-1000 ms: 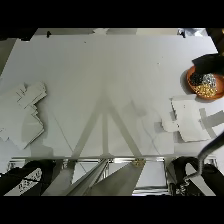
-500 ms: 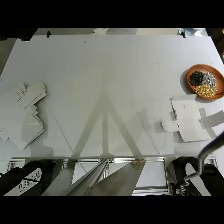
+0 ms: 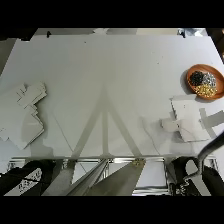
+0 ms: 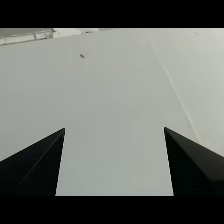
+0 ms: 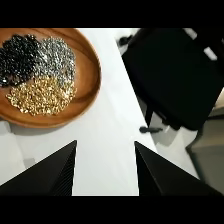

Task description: Fold the box and place the chain.

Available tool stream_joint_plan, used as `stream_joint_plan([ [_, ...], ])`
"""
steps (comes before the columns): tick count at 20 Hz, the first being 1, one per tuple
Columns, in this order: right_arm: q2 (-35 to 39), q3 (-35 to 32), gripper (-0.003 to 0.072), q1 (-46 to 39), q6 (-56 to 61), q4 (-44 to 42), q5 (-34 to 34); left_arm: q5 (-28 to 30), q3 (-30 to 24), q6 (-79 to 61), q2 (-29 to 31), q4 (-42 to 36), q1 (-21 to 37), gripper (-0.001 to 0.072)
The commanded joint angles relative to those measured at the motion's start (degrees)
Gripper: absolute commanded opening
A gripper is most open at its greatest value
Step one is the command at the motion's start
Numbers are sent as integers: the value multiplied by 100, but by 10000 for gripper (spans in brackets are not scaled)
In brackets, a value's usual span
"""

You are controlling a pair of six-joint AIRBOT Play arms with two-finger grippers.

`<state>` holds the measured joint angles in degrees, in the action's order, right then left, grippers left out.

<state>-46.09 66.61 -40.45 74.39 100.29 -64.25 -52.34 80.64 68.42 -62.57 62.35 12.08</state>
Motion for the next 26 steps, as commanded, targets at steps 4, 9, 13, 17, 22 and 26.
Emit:
stream_joint_plan([
  [4,-1119,4,437,-1287,-1384,-1185,-413,0,4,0,2,2,-2,695],
  [9,-2092,7,440,-1281,-1814,-1290,-874,0,4,0,2,2,-2,695],
  [13,-2789,4,440,-1270,-1746,-1399,-1189,0,4,0,2,2,-2,695],
  [17,-3283,7,440,-1161,-1797,-1530,-1565,0,4,0,2,2,-2,695],
  [22,-3418,4,440,-887,-1965,-1390,-1687,0,4,0,2,2,-2,695],
  [26,-3418,4,440,-885,-1943,-1043,-1969,0,4,0,2,2,-2,695],
])
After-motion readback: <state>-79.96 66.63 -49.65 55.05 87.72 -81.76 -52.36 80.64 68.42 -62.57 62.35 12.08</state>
